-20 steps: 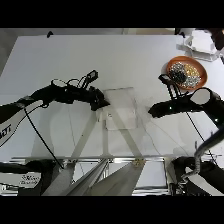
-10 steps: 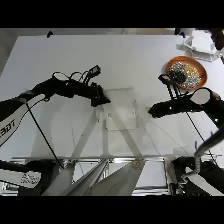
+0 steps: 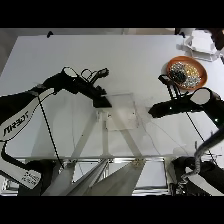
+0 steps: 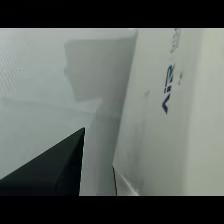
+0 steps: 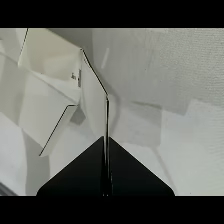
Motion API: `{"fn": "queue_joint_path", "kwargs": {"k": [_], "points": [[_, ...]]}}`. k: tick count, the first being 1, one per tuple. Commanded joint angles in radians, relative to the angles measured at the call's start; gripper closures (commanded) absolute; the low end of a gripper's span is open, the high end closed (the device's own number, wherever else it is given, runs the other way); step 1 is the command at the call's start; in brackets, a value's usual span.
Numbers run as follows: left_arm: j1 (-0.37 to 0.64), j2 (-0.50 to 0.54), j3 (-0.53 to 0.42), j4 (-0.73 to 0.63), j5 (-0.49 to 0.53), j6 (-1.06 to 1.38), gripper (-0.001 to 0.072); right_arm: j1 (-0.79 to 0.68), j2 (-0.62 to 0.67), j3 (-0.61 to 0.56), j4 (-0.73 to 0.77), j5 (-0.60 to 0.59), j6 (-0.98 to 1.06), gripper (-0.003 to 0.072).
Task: Fold the box and place the chain.
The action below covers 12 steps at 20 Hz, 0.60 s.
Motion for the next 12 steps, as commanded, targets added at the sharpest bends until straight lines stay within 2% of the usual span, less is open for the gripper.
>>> {"fn": "queue_joint_path", "kwargs": {"k": [1,4,6,7,9,12], "points": [[-0.003,-0.005,0.006,0.014,-0.028,-0.014,0.0331,0.001,0.000,0.000,0.000,-0.001,0.000,0.0666],[-0.004,-0.005,0.006,0.011,-0.029,-0.012,0.0431,0.001,0.000,0.000,0.000,-0.001,0.000,0.0666],[-0.002,-0.005,0.006,0.009,-0.028,-0.011,0.0628,0.001,0.000,0.000,-0.003,-0.002,0.000,0.0666],[-0.002,-0.005,0.006,0.009,-0.028,-0.008,0.0668,0.001,0.000,0.000,-0.003,-0.002,0.000,0.0666],[-0.002,-0.005,0.006,0.009,-0.029,-0.009,0.0702,0.001,0.000,0.000,-0.003,-0.002,0.000,0.0666],[-0.003,0.015,0.006,0.024,-0.029,-0.010,0.0704,0.001,0.002,0.000,0.018,0.008,0.001,0.0658]]}}
